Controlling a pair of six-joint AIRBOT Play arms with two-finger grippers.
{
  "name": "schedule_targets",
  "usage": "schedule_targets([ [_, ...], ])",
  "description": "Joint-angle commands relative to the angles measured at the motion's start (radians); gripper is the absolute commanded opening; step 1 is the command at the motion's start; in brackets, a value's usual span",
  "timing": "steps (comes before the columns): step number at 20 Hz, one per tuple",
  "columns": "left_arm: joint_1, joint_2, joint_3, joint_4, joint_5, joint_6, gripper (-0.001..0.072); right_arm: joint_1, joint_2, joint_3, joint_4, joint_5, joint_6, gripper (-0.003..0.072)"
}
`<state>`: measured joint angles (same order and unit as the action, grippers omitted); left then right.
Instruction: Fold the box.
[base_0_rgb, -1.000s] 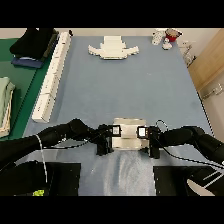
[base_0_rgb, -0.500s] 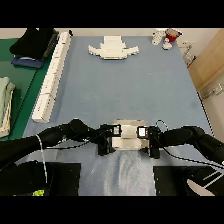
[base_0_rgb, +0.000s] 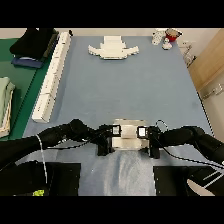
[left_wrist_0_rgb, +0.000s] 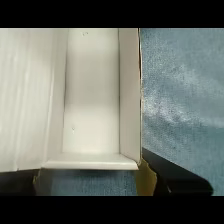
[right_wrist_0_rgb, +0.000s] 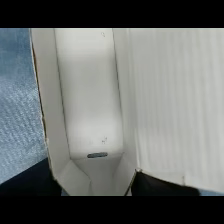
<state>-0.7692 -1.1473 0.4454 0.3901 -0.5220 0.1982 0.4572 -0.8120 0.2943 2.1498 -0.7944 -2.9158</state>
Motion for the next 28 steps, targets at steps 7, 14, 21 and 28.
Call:
schedule_targets([
  [7,0.000,-0.001,0.000,0.011,-0.003,-0.007,0.0528,-0.001,0.001,-0.001,0.000,0.000,0.002,0.0500],
  [14,0.000,-0.001,0.000,0.011,-0.003,-0.008,0.0528,-0.001,0.001,0.000,0.000,0.000,0.002,0.0500],
  [21,0.000,-0.001,0.000,0.011,-0.003,-0.008,0.0528,-0.001,0.001,0.000,-0.016,0.001,0.001,0.0500],
  [28,0.000,-0.001,0.000,0.011,-0.003,-0.008,0.0528,-0.001,0.001,0.000,-0.014,0.001,0.001,0.0499],
])
